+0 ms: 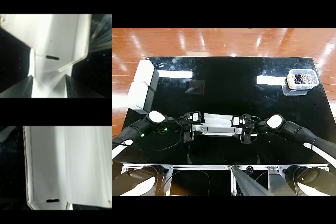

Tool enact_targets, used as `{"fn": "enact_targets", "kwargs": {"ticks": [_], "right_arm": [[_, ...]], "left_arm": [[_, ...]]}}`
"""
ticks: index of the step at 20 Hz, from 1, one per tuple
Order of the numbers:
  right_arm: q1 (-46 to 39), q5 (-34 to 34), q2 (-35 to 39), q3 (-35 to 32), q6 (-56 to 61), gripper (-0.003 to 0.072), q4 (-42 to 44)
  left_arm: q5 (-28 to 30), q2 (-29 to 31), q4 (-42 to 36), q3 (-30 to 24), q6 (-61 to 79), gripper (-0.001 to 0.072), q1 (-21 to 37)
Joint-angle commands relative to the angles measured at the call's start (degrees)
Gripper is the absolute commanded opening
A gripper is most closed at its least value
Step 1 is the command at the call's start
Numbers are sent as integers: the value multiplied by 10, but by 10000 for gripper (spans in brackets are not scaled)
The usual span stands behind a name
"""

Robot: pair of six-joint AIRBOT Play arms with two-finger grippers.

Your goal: Fold the box and place the chain.

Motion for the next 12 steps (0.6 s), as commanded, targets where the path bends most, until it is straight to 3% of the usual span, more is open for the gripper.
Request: {"fn": "enact_targets", "kwargs": {"ticks": [1, 8, 10, 12], "right_arm": [[0, 0, 0, 0, 0, 579, -1], [0, 1, 0, 0, -2, 579, -1], [0, 1, 0, 0, -2, 579, -1], [0, 1, 0, 0, -2, 579, -1]], "left_arm": [[19, 0, 0, 0, 0, 494, -1], [38, 0, 0, 0, -13, 498, -1], [48, 0, 0, 0, -13, 627, -1], [46, 0, 0, 0, -13, 626, -1]]}}
